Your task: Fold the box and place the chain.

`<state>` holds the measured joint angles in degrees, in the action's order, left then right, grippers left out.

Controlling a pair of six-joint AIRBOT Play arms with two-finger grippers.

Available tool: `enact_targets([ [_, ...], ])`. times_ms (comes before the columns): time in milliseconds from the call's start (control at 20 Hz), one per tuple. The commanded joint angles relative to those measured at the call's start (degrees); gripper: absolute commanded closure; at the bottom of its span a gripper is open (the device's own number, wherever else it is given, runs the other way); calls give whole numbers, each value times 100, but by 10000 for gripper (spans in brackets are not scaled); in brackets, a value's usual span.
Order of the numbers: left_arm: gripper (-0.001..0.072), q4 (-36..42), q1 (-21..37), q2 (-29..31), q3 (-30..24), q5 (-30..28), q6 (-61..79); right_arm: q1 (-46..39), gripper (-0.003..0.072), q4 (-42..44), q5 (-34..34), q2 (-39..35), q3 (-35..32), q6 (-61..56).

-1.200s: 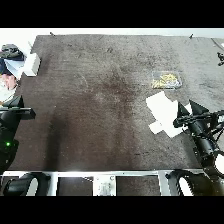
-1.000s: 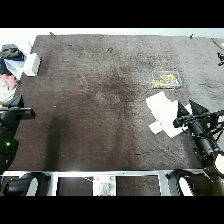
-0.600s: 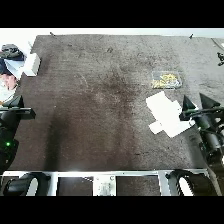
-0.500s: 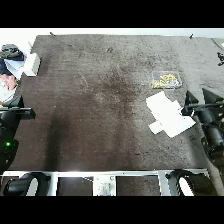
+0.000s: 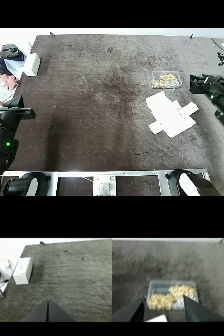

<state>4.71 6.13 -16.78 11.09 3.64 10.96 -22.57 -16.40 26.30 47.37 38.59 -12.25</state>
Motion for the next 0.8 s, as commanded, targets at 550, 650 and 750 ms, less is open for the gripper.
enact_targets([
  [550,699,-2,-2,4,-2,-4,2,-1698,154,-4205,4599,4507,4216,-2015],
  [650,699,-2,-2,4,-2,-2,0,-1683,154,-4546,5101,4870,4562,-2017],
  [750,699,-2,-2,4,-2,-4,2,-1668,153,-4894,5311,5090,4706,-2017],
])
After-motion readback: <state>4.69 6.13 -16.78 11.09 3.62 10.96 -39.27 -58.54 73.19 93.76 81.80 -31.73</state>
